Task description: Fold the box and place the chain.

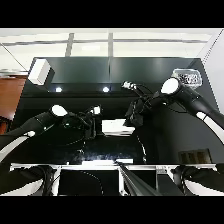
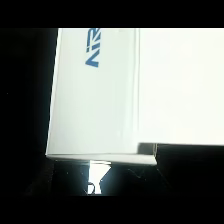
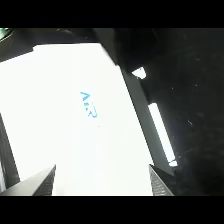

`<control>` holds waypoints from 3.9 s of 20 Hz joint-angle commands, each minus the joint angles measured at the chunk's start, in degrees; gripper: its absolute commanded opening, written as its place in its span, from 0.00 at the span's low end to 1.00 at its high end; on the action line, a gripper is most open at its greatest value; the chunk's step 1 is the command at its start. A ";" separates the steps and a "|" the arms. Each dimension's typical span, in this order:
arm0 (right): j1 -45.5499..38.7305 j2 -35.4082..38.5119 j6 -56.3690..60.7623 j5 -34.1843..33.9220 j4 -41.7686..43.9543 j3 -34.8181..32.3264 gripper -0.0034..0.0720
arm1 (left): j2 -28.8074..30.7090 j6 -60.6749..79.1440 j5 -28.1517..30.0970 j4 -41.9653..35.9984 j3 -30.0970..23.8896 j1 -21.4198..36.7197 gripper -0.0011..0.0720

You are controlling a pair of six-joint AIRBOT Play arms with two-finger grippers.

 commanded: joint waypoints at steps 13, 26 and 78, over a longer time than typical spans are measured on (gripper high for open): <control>1.51 9.92 -13.73 -15.21 1.90 -13.99 0.96 | -0.04 -0.09 0.09 -0.02 0.04 0.02 0.62; 7.87 9.94 -12.66 -20.09 -6.75 -13.77 0.96 | -0.04 -0.17 0.17 -0.02 0.04 0.02 0.62; 8.17 9.53 -9.57 -17.64 -5.57 -12.11 0.38 | -0.04 -0.39 0.35 -0.02 0.04 0.02 0.62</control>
